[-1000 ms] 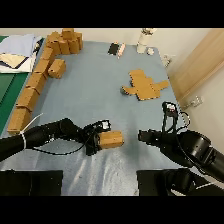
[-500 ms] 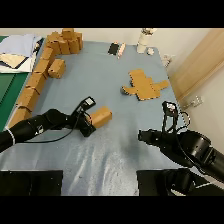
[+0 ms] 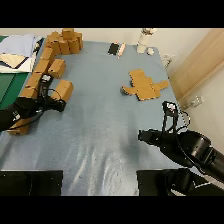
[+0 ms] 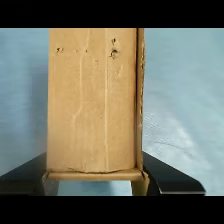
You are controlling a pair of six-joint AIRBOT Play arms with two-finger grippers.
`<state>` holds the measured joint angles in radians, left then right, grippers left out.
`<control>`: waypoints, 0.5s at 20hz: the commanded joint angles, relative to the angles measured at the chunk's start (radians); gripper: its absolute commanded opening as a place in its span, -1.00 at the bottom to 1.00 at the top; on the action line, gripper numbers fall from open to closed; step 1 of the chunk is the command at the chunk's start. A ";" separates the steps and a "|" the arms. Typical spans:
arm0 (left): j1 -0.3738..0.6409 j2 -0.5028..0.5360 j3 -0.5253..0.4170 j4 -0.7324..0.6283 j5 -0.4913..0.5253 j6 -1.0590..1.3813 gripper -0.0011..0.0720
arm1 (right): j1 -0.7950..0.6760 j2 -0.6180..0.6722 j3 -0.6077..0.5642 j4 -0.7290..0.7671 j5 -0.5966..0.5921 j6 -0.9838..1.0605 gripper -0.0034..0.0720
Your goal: Fold the box.
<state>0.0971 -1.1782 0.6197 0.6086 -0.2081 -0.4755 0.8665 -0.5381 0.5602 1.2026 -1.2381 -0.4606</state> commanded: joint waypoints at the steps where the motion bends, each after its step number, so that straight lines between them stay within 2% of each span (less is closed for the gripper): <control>1: 0.135 -0.034 0.028 0.001 0.042 -0.005 0.02 | -0.001 0.001 0.000 -0.015 0.009 0.000 -0.90; 5: 0.171 -0.136 0.091 0.001 0.039 -0.005 0.02 | -0.001 0.001 0.001 -0.022 0.055 0.000 -0.90; 10: 0.139 -0.285 0.251 0.001 0.011 -0.037 0.01 | -0.001 0.001 0.001 -0.021 0.095 0.000 -0.90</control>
<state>0.2443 -1.3911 0.7933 0.6094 -0.1883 -0.4908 0.8661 -0.5381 0.5602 1.1820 -1.1671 -0.4603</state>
